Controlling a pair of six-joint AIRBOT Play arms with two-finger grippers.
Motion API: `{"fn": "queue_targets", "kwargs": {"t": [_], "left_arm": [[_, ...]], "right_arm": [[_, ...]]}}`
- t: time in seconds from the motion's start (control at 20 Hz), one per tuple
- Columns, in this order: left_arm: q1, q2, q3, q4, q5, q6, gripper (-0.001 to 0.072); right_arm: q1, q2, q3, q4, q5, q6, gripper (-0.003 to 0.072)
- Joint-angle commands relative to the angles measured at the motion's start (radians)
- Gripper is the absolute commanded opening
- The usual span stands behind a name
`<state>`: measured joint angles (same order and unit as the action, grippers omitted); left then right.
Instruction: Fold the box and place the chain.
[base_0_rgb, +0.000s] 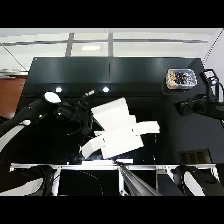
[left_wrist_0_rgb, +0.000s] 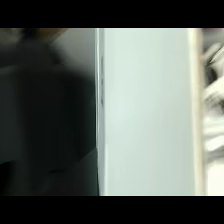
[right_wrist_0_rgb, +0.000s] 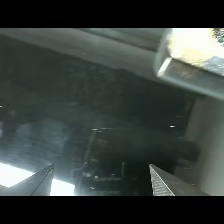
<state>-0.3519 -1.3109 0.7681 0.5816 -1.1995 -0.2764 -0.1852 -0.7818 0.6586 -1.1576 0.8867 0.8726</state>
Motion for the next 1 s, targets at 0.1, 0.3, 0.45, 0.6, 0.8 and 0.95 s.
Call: {"fn": "queue_targets", "kwargs": {"t": [0.1,0.3,0.45,0.6,0.8,0.95], "left_arm": [[-0.097,0.043,0.019,0.242,0.288,0.036,0.0030],[-0.094,-0.029,0.019,0.214,0.295,0.144,0.0029],[-0.095,-0.081,0.029,0.214,0.300,0.177,0.0030],[-0.095,-0.114,0.074,0.222,0.258,0.225,0.0029],[-0.095,-0.123,0.077,0.223,0.286,0.249,0.0028],[-0.095,-0.130,0.077,0.222,0.286,0.249,0.0028]], "right_arm": [[0.072,-0.029,-0.003,0.047,0.050,-0.264,0.0707],[0.166,-0.057,-0.007,0.042,0.036,-0.283,0.0708],[0.211,-0.087,-0.007,0.059,0.037,-0.346,0.0707],[0.243,-0.127,-0.007,0.201,0.038,-0.556,0.0707],[0.293,-0.195,-0.007,0.267,0.073,-0.673,0.0706],[0.371,-0.225,-0.007,0.275,0.090,-0.672,0.0706]]}}
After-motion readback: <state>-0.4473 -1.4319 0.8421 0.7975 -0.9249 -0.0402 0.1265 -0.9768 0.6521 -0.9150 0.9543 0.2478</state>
